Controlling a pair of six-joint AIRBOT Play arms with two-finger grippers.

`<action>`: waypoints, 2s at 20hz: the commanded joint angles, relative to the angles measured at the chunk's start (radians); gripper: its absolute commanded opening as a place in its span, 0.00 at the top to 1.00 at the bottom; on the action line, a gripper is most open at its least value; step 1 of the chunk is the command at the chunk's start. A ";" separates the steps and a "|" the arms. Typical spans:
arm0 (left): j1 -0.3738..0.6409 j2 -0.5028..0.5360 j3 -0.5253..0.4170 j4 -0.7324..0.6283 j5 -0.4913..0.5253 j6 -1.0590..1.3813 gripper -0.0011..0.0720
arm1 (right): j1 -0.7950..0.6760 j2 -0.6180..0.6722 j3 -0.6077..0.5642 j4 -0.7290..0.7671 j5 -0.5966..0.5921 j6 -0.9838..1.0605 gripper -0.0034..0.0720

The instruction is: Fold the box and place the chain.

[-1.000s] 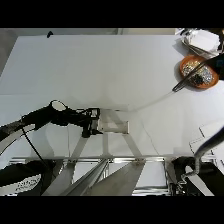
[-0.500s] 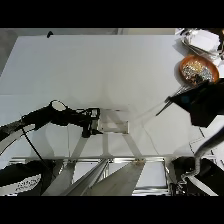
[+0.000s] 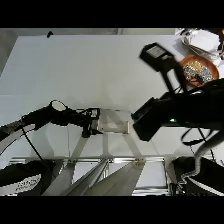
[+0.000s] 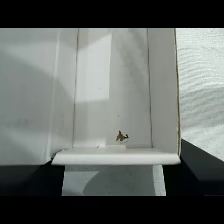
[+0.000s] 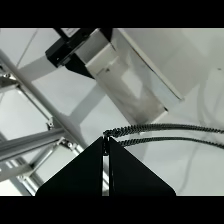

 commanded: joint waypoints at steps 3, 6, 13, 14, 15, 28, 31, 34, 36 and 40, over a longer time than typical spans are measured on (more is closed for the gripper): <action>0.000 0.001 0.000 0.000 0.000 0.000 0.61 | 0.119 -0.116 -0.008 -0.006 -0.050 0.007 0.94; 0.000 0.001 0.000 0.000 0.000 0.000 0.61 | 0.135 -0.129 -0.009 -0.010 -0.055 0.007 0.94; 0.000 0.001 0.000 0.000 0.000 0.000 0.61 | 0.135 -0.219 -0.014 -0.025 -0.196 -0.005 0.94; 0.000 0.001 0.000 0.000 0.000 0.000 0.61 | 0.135 -0.241 -0.018 -0.035 -0.197 -0.005 0.94; 0.000 0.001 0.000 0.000 0.000 0.000 0.61 | 0.135 -0.262 -0.027 -0.044 -0.195 -0.005 0.94; 0.000 0.001 0.000 -0.002 0.000 0.000 0.61 | 0.135 -0.286 -0.393 -0.008 -0.658 0.034 0.95; 0.000 0.001 0.000 -0.002 0.000 0.000 0.61 | 0.135 -0.356 -0.406 0.000 -0.700 0.034 0.94; 0.000 0.001 0.000 -0.002 0.000 0.000 0.61 | 0.135 -0.438 -0.406 0.048 -0.753 0.034 0.94; 0.000 0.001 0.000 -0.002 0.000 0.000 0.61 | 0.135 -0.441 -0.406 0.045 -0.754 0.034 0.90; 0.000 0.001 0.000 -0.002 0.000 0.000 0.61 | 0.129 -0.440 -0.405 0.034 -0.756 0.034 0.66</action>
